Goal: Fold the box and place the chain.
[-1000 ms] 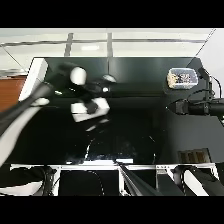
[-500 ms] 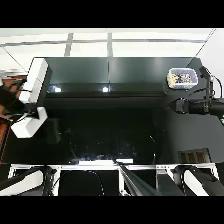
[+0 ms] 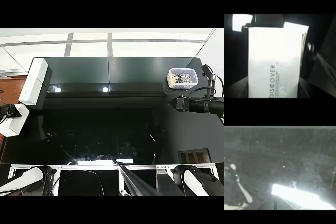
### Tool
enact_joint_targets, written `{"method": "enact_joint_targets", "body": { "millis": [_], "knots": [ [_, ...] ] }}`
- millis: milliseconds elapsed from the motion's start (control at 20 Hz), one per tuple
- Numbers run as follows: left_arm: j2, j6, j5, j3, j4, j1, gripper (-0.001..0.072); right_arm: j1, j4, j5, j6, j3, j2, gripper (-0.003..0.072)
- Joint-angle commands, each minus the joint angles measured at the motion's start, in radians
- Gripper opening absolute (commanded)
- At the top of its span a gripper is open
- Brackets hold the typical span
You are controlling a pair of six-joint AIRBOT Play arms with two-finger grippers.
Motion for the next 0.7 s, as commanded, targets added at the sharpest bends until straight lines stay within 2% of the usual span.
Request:
{"method": "enact_joint_targets", "body": {
  "millis": [0, 150, 200, 250, 300, 450, 550, 650],
  "knots": [
    [-0.024, 0.14, 0.135, -0.001, -0.085, 0.026, 0.0334, 0.0, 0.0, -0.037, 0.001, 0.001, 0.001, 0.0016],
    [-0.098, 0.149, 0.148, -0.001, -0.098, -0.001, 0.0336, 0.0, 0.0, -0.037, 0.001, 0.001, 0.0, 0.0016],
    [-0.123, 0.148, 0.148, -0.001, -0.1, -0.011, 0.0367, 0.0, 0.0, -0.036, 0.002, 0.001, 0.0, 0.0016],
    [-0.141, 0.135, 0.16, -0.001, -0.103, -0.023, 0.0514, 0.0, 0.0, -0.036, 0.002, 0.001, 0.0, 0.0016],
    [-0.15, 0.119, 0.182, 0.0, -0.101, -0.033, 0.0695, -0.001, 0.0, -0.036, 0.002, 0.001, 0.0, 0.0016],
    [-0.142, 0.109, 0.183, 0.071, -0.069, -0.064, 0.0714, 0.0, 0.0, -0.035, 0.003, 0.001, 0.0, 0.0016],
    [-0.132, 0.067, 0.128, 0.184, -0.098, -0.097, 0.0714, 0.0, 0.0, -0.05, 0.003, 0.001, 0.0, 0.0017],
    [-0.131, -0.043, 0.077, 0.28, -0.183, -0.143, 0.0713, 0.0, 0.003, -0.134, 0.004, -0.012, 0.0, 0.0017]
  ]
}}
